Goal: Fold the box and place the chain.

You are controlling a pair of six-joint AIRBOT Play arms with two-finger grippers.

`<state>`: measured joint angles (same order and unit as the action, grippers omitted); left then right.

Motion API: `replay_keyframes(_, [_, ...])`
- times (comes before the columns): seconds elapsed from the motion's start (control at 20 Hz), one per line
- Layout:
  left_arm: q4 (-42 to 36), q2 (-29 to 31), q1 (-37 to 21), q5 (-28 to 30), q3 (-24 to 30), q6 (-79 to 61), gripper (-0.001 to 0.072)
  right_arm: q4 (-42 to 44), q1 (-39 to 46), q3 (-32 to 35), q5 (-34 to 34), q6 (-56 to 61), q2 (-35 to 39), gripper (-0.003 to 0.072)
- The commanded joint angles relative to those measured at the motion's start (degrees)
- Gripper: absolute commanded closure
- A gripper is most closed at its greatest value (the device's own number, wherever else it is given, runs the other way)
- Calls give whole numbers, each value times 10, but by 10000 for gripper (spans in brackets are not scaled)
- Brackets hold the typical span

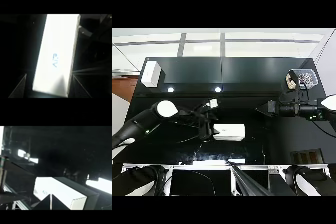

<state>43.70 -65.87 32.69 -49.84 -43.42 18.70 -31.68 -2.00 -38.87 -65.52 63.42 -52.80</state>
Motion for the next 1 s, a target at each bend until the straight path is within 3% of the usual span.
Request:
replay_keyframes(0.0, [-2,-62,49,43,-44,14,0,0,1,0,0,0,0,649])
replay_keyframes(0.3, [10,-94,88,30,-66,15,0,-1,1,0,0,0,0,649])
replay_keyframes(0.95, [68,-94,92,29,-66,29,-1,-3,1,0,2,0,0,649])
